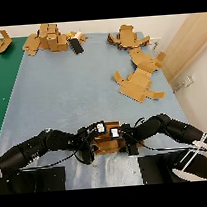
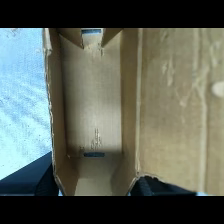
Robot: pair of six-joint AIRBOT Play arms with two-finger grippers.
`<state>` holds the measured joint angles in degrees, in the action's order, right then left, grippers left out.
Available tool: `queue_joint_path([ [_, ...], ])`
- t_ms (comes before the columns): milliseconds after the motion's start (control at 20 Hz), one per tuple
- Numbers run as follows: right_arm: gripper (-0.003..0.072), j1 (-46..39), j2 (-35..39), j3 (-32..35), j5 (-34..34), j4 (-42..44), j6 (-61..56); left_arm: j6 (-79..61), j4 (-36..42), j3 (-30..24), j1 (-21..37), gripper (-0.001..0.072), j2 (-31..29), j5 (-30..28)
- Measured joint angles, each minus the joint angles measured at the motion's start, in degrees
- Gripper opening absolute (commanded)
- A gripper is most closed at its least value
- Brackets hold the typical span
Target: Fold the box.
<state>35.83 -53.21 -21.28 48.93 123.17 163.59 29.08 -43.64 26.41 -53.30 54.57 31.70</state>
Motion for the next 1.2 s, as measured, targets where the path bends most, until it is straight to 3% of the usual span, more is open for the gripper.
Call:
queue_joint_path([
  [850, 0.0449, 0.0, 0.0, 0.0, 0.0, 0.0, 0.0, -0.2, 1.7, 0.0, 0.0, 0.0263, 0.0, -0.1],
  [900, 0.0449, 0.0, 0.0, 0.0, 0.0, 0.0, 0.0, -0.2, 1.7, 0.0, 0.0, 0.0311, 0.0, -0.1],
  [950, 0.0448, 0.0, 0.0, 0.0, 0.0, 0.0, 0.0, -0.2, 1.7, 0.0, 0.0, 0.0584, 0.0, -0.1],
  [1000, 0.0449, 0.0, 0.0, 0.0, 0.0, 0.0, 0.0, -0.2, 1.8, 0.0, 0.0, 0.0666, 0.0, 0.0],
  [1200, 0.0449, 0.0, 0.0, 0.0, 0.0, 0.0, 0.0, -0.2, 1.7, 0.0, 0.0, 0.0662, 0.0, 0.0],
])
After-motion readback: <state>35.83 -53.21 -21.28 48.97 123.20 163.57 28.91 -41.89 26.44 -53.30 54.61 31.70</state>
